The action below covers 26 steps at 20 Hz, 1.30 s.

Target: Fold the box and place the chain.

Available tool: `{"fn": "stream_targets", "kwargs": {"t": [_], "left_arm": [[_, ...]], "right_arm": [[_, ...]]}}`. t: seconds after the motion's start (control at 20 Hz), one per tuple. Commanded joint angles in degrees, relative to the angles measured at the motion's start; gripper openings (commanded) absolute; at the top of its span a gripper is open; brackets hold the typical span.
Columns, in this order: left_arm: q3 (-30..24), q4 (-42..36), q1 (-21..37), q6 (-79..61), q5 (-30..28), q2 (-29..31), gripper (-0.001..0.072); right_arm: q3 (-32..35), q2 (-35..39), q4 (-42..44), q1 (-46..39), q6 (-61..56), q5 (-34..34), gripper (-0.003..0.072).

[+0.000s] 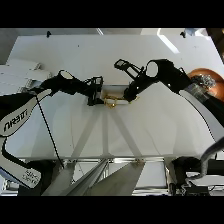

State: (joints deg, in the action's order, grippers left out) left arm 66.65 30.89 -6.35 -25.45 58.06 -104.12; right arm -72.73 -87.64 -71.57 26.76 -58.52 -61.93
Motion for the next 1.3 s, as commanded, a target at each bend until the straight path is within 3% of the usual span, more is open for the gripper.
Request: {"fn": "stream_targets", "kwargs": {"t": [0.0,0.3,0.6,0.7,0.8,0.95,1.1,1.25], "left_arm": [[0.02,0.00,0.07,0.00,-0.02,0.04,0.0296],[0.02,0.00,0.07,0.00,-0.02,0.04,0.0296],[0.02,0.00,0.07,-0.02,-0.02,0.04,0.0296],[0.02,0.00,0.07,0.00,0.00,0.04,0.0296],[0.02,0.00,0.07,-0.02,-0.02,0.04,0.0296],[0.02,0.00,0.07,0.00,-0.02,0.04,0.0296],[0.02,0.00,0.07,-0.02,-0.02,0.04,0.0296],[0.02,0.00,0.07,-0.02,-0.02,0.04,0.0296]], "right_arm": [[-0.07,2.38,-0.02,0.07,0.00,-1.44,0.0257],[-0.04,11.08,-2.47,0.00,0.09,-5.60,0.0257],[3.52,12.59,-7.61,-2.16,2.84,-11.47,0.0257],[8.28,12.59,-7.48,-3.69,6.47,-8.66,0.0264],[13.68,12.57,-5.57,-4.59,11.85,-0.94,0.0405],[19.98,12.31,2.99,-4.70,26.05,9.27,0.0419],[21.68,10.14,10.64,-4.70,36.46,12.81,0.0418],[21.68,6.21,12.28,-4.70,40.98,16.33,0.0437]]}}
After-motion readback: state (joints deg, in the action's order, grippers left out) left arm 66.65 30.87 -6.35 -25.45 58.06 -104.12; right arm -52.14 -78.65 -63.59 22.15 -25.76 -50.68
